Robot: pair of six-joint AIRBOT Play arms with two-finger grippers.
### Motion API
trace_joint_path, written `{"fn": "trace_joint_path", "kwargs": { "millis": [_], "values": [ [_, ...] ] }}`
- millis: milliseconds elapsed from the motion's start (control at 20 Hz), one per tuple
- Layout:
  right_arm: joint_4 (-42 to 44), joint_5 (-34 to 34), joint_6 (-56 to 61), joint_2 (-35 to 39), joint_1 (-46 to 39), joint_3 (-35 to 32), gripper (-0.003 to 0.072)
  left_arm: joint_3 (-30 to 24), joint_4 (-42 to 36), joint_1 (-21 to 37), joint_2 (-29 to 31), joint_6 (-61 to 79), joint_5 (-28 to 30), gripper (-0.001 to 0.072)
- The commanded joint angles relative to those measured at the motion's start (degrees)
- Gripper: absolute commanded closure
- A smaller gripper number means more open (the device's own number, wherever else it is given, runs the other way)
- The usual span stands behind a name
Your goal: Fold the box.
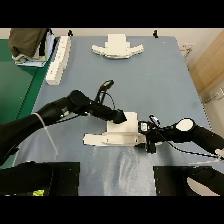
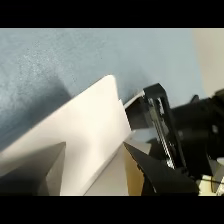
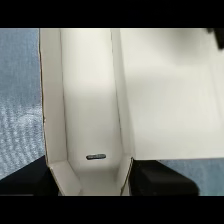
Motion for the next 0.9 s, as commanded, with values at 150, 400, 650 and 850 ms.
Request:
{"fn": "trace_joint_path", "kwargs": {
  "millis": [150, 400, 650, 850],
  "values": [
    [0.0, 0.1, 0.0, 0.0, 0.0, 0.0, 0.0183, 0.0, 16.2, 10.5, 13.2, -1.3, -15.6, 0.0696],
    [0.0, 0.1, 0.0, 0.0, 0.0, 0.0, 0.0183, -1.0, 27.1, 11.5, 17.7, 6.9, -24.5, 0.0698],
    [0.0, 0.1, 0.0, 0.0, 0.0, 0.0, 0.0183, -5.7, 25.9, 11.4, 17.8, 20.3, -20.7, 0.0011],
    [0.0, 0.1, 0.0, 0.0, 0.0, 0.0, 0.0183, -7.4, 25.9, 11.4, 17.4, 29.9, -20.8, 0.0011]
  ]
}}
